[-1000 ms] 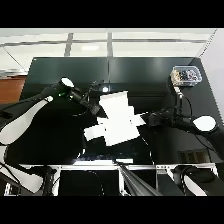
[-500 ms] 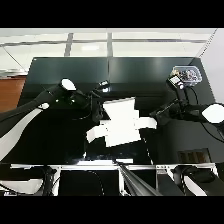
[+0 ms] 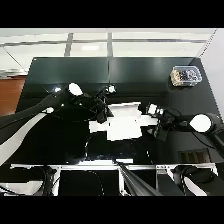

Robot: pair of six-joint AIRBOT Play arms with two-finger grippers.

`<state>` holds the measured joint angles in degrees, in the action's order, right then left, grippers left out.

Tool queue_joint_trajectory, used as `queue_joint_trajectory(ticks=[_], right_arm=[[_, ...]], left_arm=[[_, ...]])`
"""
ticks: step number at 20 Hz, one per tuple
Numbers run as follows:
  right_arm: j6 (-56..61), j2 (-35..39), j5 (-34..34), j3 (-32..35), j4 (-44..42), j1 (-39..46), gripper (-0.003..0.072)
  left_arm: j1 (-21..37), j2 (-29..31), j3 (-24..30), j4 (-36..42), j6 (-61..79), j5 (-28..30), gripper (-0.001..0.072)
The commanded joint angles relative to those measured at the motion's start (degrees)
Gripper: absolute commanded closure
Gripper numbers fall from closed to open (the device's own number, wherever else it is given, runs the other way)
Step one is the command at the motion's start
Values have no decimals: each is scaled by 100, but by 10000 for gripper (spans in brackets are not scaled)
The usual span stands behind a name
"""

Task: Fold the box and place the chain.

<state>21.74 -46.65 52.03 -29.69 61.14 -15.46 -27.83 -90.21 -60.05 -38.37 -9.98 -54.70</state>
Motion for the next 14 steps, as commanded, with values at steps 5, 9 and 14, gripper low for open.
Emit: queue_joint_trajectory(ticks=[5,9,14], right_arm=[[-1032,-4,-177,568,-481,-50,-16],[-1414,-7,-345,704,-925,-87,-16],[-1692,-269,-697,704,-1054,-675,-16]], left_arm=[[-22,-70,35,-39,962,74,683],[-33,-125,111,-35,966,42,683],[-26,-125,111,-37,964,28,682]])
